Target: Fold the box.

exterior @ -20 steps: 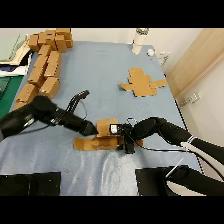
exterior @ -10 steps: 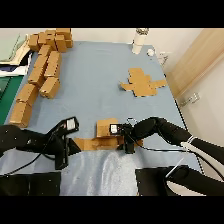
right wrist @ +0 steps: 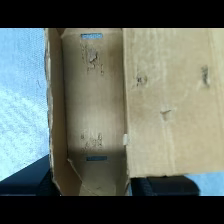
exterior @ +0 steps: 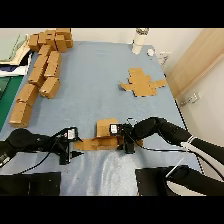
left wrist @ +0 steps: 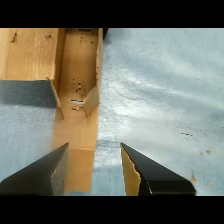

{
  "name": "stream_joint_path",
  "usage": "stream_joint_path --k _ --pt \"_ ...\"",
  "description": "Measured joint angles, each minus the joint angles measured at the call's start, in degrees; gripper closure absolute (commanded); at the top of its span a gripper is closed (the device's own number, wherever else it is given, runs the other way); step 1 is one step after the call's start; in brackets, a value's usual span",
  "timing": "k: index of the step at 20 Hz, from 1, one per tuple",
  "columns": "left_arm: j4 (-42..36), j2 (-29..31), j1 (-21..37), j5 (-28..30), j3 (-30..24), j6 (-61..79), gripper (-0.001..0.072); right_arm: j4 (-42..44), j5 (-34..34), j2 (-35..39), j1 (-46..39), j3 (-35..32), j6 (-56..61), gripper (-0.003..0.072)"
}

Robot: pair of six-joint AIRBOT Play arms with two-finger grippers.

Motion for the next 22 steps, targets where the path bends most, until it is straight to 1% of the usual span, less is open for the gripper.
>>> stream_joint_path --k 4,7,13,14,15,16,19,20,21,22 --pt "-3.08 -8.39 -1.51 3.39 3.39 3.85 0.0212 -0.02 0.00 0.00 0.00 0.00 0.00 0.0181" --pt "-3.78 -13.25 -2.58 3.85 6.16 5.31 0.0212 -0.02 0.00 0.00 0.00 -0.02 -0.02 0.0182" --pt "-4.52 -19.80 -5.03 4.42 9.22 6.93 0.0216 -0.02 0.00 0.00 0.00 0.00 0.00 0.0182" --pt "-4.83 -20.63 -5.35 4.63 9.66 7.06 0.0267 -0.02 0.00 0.00 0.00 0.00 -0.02 0.0182" --pt "-5.22 -21.27 -5.62 4.74 10.10 7.08 0.0395 -0.02 0.00 0.00 0.00 0.00 0.00 0.0182" --pt "-5.53 -21.86 -5.81 4.90 10.56 7.13 0.0423 -0.04 0.00 0.00 0.00 -0.02 -0.02 0.0182" --pt "-6.29 -22.84 -6.19 5.18 11.41 7.72 0.0424 -0.04 0.00 0.00 0.00 0.00 -0.02 0.0182" --pt "-6.71 -23.02 -6.32 5.31 11.56 8.07 0.0476 -0.04 0.00 0.00 0.00 0.00 -0.02 0.0182" --pt "-7.23 -23.19 -6.43 5.33 11.65 8.20 0.0608 -0.04 0.00 0.00 0.00 -0.02 -0.07 0.0182" --pt "-7.56 -23.34 -6.56 5.35 11.74 8.39 0.0603 -0.07 0.00 0.00 0.00 0.00 -0.13 0.0182"
